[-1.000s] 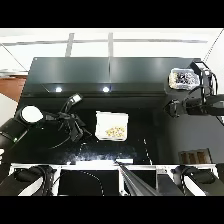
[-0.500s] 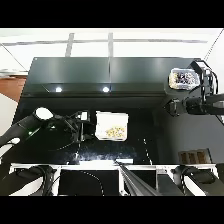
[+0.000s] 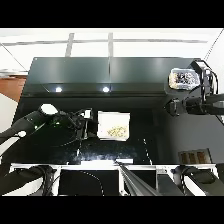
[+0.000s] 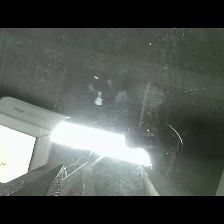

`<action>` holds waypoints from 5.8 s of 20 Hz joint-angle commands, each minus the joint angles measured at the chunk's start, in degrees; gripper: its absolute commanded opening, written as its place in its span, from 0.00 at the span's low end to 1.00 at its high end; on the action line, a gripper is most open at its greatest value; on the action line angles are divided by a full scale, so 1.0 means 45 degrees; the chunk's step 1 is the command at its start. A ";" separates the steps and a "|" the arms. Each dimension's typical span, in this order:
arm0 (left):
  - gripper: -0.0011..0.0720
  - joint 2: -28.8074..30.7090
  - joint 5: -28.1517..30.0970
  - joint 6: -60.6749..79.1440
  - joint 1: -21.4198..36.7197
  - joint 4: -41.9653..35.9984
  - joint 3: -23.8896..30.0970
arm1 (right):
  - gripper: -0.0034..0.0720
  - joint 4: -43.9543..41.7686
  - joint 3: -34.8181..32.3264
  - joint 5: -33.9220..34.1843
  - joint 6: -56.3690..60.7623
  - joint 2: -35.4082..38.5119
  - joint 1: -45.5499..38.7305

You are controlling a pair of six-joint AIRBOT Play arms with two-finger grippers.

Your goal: Fold the box and place the chain.

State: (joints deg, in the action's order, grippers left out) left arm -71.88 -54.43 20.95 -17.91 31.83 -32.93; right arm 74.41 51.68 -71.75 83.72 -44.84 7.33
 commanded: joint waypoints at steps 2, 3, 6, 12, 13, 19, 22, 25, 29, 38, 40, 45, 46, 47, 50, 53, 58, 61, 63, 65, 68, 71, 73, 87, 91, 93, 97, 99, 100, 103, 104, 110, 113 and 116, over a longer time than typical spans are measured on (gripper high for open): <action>0.99 -0.0053 -0.0024 0.0058 -0.0408 0.0627 -0.0053 | 0.79 -0.0005 -0.0010 0.0000 0.0005 -0.0005 0.0015; 0.99 -0.0053 0.0000 0.0005 -0.0486 0.0709 -0.0053 | 0.79 -0.0005 -0.0010 0.0000 0.0005 -0.0005 0.0015; 0.99 -0.0053 0.0311 -0.0481 -0.0641 0.0680 -0.0053 | 0.79 -0.0005 -0.0010 0.0000 0.0005 -0.0005 0.0015; 0.99 -0.0053 0.0437 -0.0782 -0.0835 0.0622 -0.0019 | 0.79 0.0000 -0.0010 0.0010 0.0005 -0.0005 0.0015; 0.99 -0.0053 0.0476 -0.0801 -0.0942 0.0568 -0.0019 | 0.79 0.0000 -0.0010 0.0015 0.0005 -0.0010 0.0015; 0.99 -0.0053 0.1030 -0.1428 -0.1190 0.0481 -0.0019 | 0.79 0.0000 -0.0010 0.0092 0.0005 -0.0010 0.0015; 0.99 -0.0053 0.1030 -0.1418 -0.1321 0.0481 -0.0019 | 0.79 0.0000 -0.0010 0.0107 0.0010 -0.0019 0.0015; 0.98 -0.0228 0.1083 -0.1404 -0.1729 0.0500 -0.0019 | 0.79 -0.0005 -0.0121 0.0277 0.0010 -0.0019 0.0015; 0.70 -0.0345 0.1321 -0.1423 -0.1826 0.0597 -0.0019 | 1.00 -0.0083 -0.0612 0.0641 -0.0044 -0.0053 0.0131; 0.70 -0.0340 0.1462 -0.1418 -0.1826 0.0597 -0.0024 | 1.00 -0.3109 -0.0680 0.5173 -0.2259 -0.2837 0.3152; 0.70 -0.0340 0.1423 -0.1418 -0.1826 0.0597 -0.0024 | 1.00 -0.3653 -0.0680 0.5926 -0.2924 -0.3803 0.3478; 0.70 -0.0340 0.1370 -0.1423 -0.1826 0.0593 -0.0024 | 1.00 -0.5255 -0.0661 0.5294 -0.7164 -0.4721 0.3580; 0.70 -0.0340 0.1370 -0.1423 -0.1826 0.0593 -0.0024 | 1.00 -0.5207 -0.0563 0.4818 -0.7936 -0.4726 0.3580; 0.70 -0.0340 0.1375 -0.1423 -0.1826 0.0593 -0.0024 | 1.00 -0.5202 -0.0452 0.4201 -0.8767 -0.4721 0.3580; 0.70 -0.0340 0.1370 -0.1423 -0.1826 0.0593 -0.0024 | 1.00 -0.5212 -0.0170 0.2152 -1.0588 -0.4677 0.3585; 0.70 -0.0340 0.1370 -0.1423 -0.1826 0.0593 -0.0024 | 1.00 -0.5207 -0.0194 0.0782 -1.1181 -0.4663 0.3585; 0.70 -0.0340 0.1321 -0.1423 -0.1826 0.0593 -0.0024 | 1.00 -0.5134 -0.0413 0.1146 -1.1545 -0.4673 0.4221; 0.70 -0.0340 0.1316 -0.1423 -0.1826 0.0593 -0.0024 | 1.00 -0.4551 -0.0413 0.1185 -1.1579 -0.4677 0.4789; 0.70 -0.0340 0.1316 -0.1423 -0.1826 0.0588 -0.0024 | 1.00 -0.4328 -0.0442 0.1185 -1.1579 -0.4677 0.4979; 0.70 -0.0340 0.1311 -0.1423 -0.1826 0.0588 -0.0024 | 1.00 -0.4299 -0.0583 0.1253 -1.1579 -0.4682 0.5066; 0.70 -0.0340 0.1302 -0.1423 -0.1826 0.0588 -0.0024 | 1.00 -0.4240 -0.0792 0.1477 -1.1579 -0.4687 0.5066; 0.70 -0.0340 0.1297 -0.1423 -0.1826 0.0593 -0.0024 | 1.00 -0.4240 -0.0792 0.1778 -1.1579 -0.4687 0.5066; 0.70 -0.0340 0.1292 -0.1423 -0.1826 0.0588 -0.0024 | 0.87 -0.4245 -0.0792 0.1928 -1.1570 -0.4692 0.5066; 0.70 -0.0340 0.1282 -0.1428 -0.1826 0.0588 -0.0024 | 0.45 -0.4289 -0.0801 0.2001 -1.1264 -0.4697 0.5066; 0.70 -0.0340 0.1282 -0.1423 -0.1826 0.0588 -0.0024 | 0.44 -0.3789 -0.0806 0.2113 -1.1220 -0.4702 0.5581; 0.70 -0.0340 0.1282 -0.1423 -0.1826 0.0588 -0.0024 | 0.43 -0.3322 -0.0806 0.2463 -1.0817 -0.4702 0.5916; 0.70 -0.0340 0.1277 -0.1423 -0.1826 0.0588 -0.0024 | 0.31 -0.3181 -0.0806 0.2681 -1.0511 -0.4702 0.5935; 0.70 -0.0340 0.1277 -0.1423 -0.1826 0.0588 -0.0024 | 0.31 -0.3181 -0.0806 0.2671 -1.0506 -0.4702 0.5935; 0.70 -0.0340 0.1277 -0.1423 -0.1826 0.0588 -0.0024 | 0.31 -0.3181 -0.0806 0.2671 -1.0506 -0.4702 0.5935; 0.70 -0.0340 0.1277 -0.1423 -0.1826 0.0588 -0.0024 | 0.31 -0.3181 -0.0806 0.2599 -1.0511 -0.4702 0.5935; 0.70 -0.0340 0.1277 -0.1423 -0.1826 0.0588 -0.0024 | 0.31 -0.3181 -0.0806 0.2569 -1.0511 -0.4702 0.5935; 0.70 -0.0340 0.1277 -0.1423 -0.1826 0.0588 -0.0024 | 0.42 -0.3172 -0.0806 0.2565 -1.0511 -0.4702 0.5935; 0.70 -0.0340 0.1277 -0.1423 -0.1826 0.0588 -0.0024 | 0.42 -0.3172 -0.0806 0.2574 -1.0511 -0.4702 0.5940; 0.70 -0.0340 0.1277 -0.1423 -0.1826 0.0588 -0.0024 | 0.42 -0.3177 -0.0806 0.2574 -1.0511 -0.4702 0.5940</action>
State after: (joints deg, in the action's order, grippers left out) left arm -73.36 -48.69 14.55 -26.11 34.48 -33.06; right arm 60.10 48.07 -60.10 36.45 -65.95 34.02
